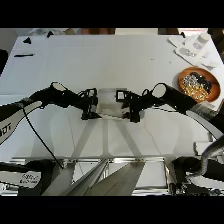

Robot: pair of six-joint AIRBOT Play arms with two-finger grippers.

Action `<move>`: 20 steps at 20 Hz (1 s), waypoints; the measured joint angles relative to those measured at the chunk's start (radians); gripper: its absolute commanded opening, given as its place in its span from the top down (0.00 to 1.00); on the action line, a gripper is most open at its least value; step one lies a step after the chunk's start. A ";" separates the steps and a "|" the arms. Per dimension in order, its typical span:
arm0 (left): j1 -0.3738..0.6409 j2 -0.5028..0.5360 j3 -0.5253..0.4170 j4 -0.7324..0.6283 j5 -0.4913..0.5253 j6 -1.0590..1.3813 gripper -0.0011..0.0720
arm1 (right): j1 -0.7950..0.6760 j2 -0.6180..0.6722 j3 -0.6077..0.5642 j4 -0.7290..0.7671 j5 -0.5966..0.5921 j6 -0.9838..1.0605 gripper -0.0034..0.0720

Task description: Fold the box and place the chain.

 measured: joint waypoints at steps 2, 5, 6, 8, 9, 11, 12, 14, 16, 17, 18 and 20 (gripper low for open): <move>0.000 0.000 0.000 -0.002 0.002 -0.001 0.55 | 0.000 0.000 0.000 -0.001 0.002 0.002 0.23; 0.000 0.000 0.000 -0.003 0.003 -0.002 0.55 | 0.000 0.000 0.000 -0.001 0.003 0.002 0.26; 0.000 0.000 0.000 -0.003 0.004 -0.003 0.55 | 0.000 0.000 0.000 -0.001 0.005 0.002 0.28; 0.000 0.000 0.000 -0.003 0.005 -0.003 0.55 | 0.000 0.000 0.000 -0.003 0.006 0.001 0.78; 0.000 0.000 0.000 -0.006 0.006 -0.004 0.55 | 0.000 0.000 0.000 -0.004 0.008 0.002 0.94; 0.000 0.000 0.000 -0.006 0.006 -0.004 0.55 | 0.000 0.000 0.000 -0.001 0.011 0.002 0.94; 0.000 0.000 0.000 -0.007 0.006 -0.004 0.55 | 0.000 0.002 0.000 -0.001 0.012 0.002 0.94; 0.000 0.000 0.000 -0.006 0.006 -0.004 0.55 | 0.000 0.016 0.000 -0.003 0.013 0.011 0.94; 0.000 0.000 0.000 -0.005 0.006 -0.004 0.55 | 0.000 0.046 0.000 -0.019 0.011 0.049 0.94; 0.000 0.000 0.000 -0.005 0.006 -0.004 0.55 | 0.000 0.068 0.000 -0.037 0.009 0.080 0.94; 0.000 0.000 0.000 -0.005 0.006 -0.004 0.55 | 0.000 0.097 0.000 -0.063 0.010 0.121 0.94; 0.000 0.000 0.000 -0.005 0.006 -0.004 0.55 | 0.000 0.160 0.000 -0.130 0.004 0.234 0.94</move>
